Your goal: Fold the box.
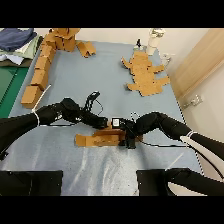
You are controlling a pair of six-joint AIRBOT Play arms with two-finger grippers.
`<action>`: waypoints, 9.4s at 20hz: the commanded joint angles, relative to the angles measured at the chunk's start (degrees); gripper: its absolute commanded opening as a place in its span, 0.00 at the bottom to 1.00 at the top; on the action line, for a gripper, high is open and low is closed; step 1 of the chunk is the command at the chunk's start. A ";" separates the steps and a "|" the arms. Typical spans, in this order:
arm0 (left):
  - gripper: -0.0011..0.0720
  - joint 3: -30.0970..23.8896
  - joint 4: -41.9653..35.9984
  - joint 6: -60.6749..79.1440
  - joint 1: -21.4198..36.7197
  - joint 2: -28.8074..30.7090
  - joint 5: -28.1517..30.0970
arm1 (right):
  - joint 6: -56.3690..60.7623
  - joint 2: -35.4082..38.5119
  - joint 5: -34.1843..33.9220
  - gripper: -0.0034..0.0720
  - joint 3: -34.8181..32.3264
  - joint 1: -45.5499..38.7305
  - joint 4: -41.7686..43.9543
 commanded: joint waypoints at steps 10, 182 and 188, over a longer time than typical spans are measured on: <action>0.03 0.81 -2.64 13.14 8.52 9.05 -6.38 | 0.02 0.00 0.00 0.76 0.02 0.04 -0.02; 0.89 -12.59 9.97 -24.50 3.78 17.79 -8.26 | 0.02 0.00 0.00 0.76 0.04 0.04 -0.20; 0.89 -5.14 36.83 -50.77 -6.10 16.74 -6.03 | 0.02 0.00 0.00 0.76 0.02 0.04 -0.20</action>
